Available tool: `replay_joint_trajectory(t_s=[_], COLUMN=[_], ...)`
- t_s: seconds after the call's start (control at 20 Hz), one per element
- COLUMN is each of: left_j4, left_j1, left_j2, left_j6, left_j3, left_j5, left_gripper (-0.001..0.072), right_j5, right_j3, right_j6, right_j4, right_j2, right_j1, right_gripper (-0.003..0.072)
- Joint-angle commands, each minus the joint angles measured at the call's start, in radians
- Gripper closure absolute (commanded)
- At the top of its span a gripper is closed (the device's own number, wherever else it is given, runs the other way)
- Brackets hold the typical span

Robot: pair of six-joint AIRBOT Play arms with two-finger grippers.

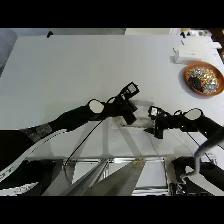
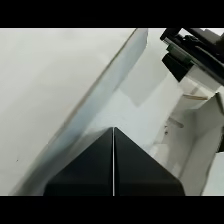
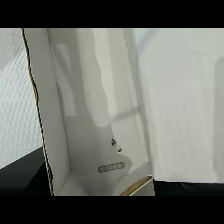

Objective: Fold the box and place the chain.

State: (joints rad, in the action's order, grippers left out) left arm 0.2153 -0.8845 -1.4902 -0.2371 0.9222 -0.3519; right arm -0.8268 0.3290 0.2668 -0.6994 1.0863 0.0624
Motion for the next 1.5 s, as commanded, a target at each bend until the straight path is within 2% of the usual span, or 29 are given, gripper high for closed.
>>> replay_joint_trajectory(t_s=[0.0,0.05,0.2,0.35,0.45,0.6,0.75,1.0,1.1,1.15,1.35,1.4,1.45], left_j4=[0.011,0.055,0.306,0.623,0.792,0.996,1.007,0.918,0.891,0.858,0.802,0.801,0.793], left_j1=[0.001,0.001,0.001,0.001,0.001,0.001,0.001,0.070,0.093,0.110,0.176,0.188,0.201], left_j2=[0.061,0.103,0.244,0.354,0.367,0.325,0.250,0.116,0.107,0.109,0.109,0.109,0.109], left_j6=[0.002,0.002,0.001,-0.006,-0.109,-0.291,-0.297,-0.204,-0.200,-0.174,-0.043,-0.007,0.023], left_j3=[0.001,0.001,0.001,0.001,0.001,0.000,0.000,0.000,0.000,0.000,-0.003,-0.009,-0.018], left_j5=[-0.025,-0.024,-0.048,-0.163,-0.268,-0.424,-0.462,-0.473,-0.488,-0.510,-0.634,-0.642,-0.635], left_gripper=[0.0703,0.0703,0.0703,0.0703,0.0703,0.0703,0.0703,0.0699,0.0676,0.0630,0.0606,0.0516,0.0392], right_j5=[0.000,0.000,0.000,0.000,0.000,0.000,0.000,0.000,0.000,0.000,0.000,0.000,0.000], right_j3=[0.001,0.001,0.001,0.001,0.001,0.001,0.001,0.001,0.001,0.001,0.001,0.001,0.001], right_j6=[0.000,0.000,0.000,0.000,0.000,0.000,0.000,0.000,0.000,0.000,0.000,0.000,0.000], right_j4=[0.000,0.000,0.000,0.000,0.000,0.000,0.000,0.000,0.000,0.000,0.000,0.000,0.000], right_j2=[0.000,0.000,0.000,0.000,0.000,0.000,0.000,0.000,0.000,0.000,0.000,0.000,0.000], right_j1=[0.000,0.000,0.000,0.000,0.000,0.000,0.000,0.000,0.000,0.000,0.000,0.000,0.000], right_gripper=[0.0287,0.0287,0.0287,0.0287,0.0287,0.0287,0.0287,0.0287,0.0287,0.0287,0.0287,0.0287,0.0287])
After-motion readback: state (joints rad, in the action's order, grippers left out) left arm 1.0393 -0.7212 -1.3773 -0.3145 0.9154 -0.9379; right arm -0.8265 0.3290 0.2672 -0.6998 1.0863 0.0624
